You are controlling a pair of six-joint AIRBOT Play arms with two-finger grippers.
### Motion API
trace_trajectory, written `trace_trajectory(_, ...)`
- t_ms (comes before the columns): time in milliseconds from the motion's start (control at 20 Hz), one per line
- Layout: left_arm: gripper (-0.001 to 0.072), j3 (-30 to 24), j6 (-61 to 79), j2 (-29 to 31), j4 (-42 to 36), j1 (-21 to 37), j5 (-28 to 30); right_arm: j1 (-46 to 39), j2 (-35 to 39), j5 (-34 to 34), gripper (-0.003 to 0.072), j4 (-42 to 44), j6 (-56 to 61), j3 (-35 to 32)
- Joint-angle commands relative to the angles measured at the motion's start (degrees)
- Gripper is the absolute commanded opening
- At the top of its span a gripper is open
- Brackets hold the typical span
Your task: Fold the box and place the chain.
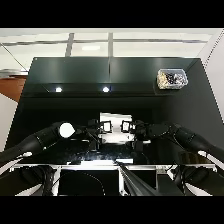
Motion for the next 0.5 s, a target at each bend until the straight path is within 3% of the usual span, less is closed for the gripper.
trace_trajectory(0, 0.0223, 0.02, -0.02, 0.00, 0.00, -0.04, -1.53, 0.04, -0.02, 0.02, 0.0547, 0.02, 0.02, 0.02)
trace_trajectory(100, 0.0212, 0.04, -0.39, 0.50, 0.02, 0.04, -2.69, 0.04, 0.00, 0.02, 0.0547, 0.02, 0.02, 0.02)
trace_trajectory(150, 0.0099, 0.04, -0.42, 1.53, 0.04, 0.44, -3.63, 0.04, 0.00, 0.02, 0.0547, 0.02, 0.02, 0.02)
trace_trajectory(200, 0.0034, 0.11, -0.46, 3.23, 0.13, 1.42, -5.44, 0.04, -0.02, 0.00, 0.0547, 0.02, 0.02, 0.02)
trace_trajectory(450, 0.0033, 0.31, -21.20, 16.74, 3.02, 13.81, -14.49, 0.04, 0.00, 0.00, 0.0547, 0.02, 0.02, 0.02)
